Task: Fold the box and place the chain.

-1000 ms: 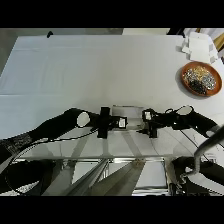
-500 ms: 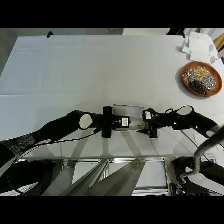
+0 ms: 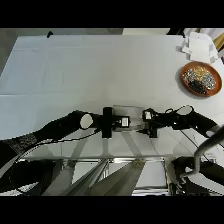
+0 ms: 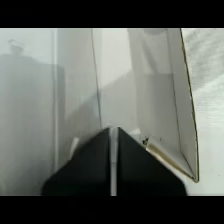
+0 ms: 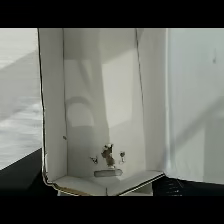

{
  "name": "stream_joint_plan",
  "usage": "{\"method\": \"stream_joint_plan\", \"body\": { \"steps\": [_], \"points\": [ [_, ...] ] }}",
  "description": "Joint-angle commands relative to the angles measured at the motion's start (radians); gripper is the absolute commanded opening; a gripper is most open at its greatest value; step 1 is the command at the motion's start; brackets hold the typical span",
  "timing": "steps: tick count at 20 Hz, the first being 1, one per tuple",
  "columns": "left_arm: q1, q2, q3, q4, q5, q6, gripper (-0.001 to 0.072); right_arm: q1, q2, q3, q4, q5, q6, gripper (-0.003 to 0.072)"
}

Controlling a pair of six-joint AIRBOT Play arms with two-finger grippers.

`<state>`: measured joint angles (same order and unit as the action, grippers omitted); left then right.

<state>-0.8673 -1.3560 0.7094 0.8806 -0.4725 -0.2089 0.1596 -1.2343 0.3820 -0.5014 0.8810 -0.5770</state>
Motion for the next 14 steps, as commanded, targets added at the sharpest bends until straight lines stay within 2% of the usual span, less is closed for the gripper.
{"method": "stream_joint_plan", "body": {
  "steps": [1,4,8,11,14],
  "points": [
    [0.001,0.026,0.0,-0.005,-0.05,-0.011,0.0007,0.0,0.0,0.0,0.002,-0.008,0.0,0.0434],
    [0.002,0.084,0.0,0.053,-0.109,-0.216,0.0002,0.0,0.0,0.0,0.002,-0.008,0.0,0.0434],
    [0.02,0.248,0.0,0.299,-0.17,-0.718,0.0002,0.0,0.0,0.0,0.002,-0.008,0.0,0.0434],
    [0.067,0.395,-0.002,0.468,-0.291,-1.131,0.0003,0.0,0.0,0.0,0.002,-0.008,0.0,0.0434],
    [0.161,0.444,-0.052,0.473,-0.403,-1.39,0.0004,0.0,0.0,0.0,0.002,-0.008,0.0,0.0434]
  ]
}}
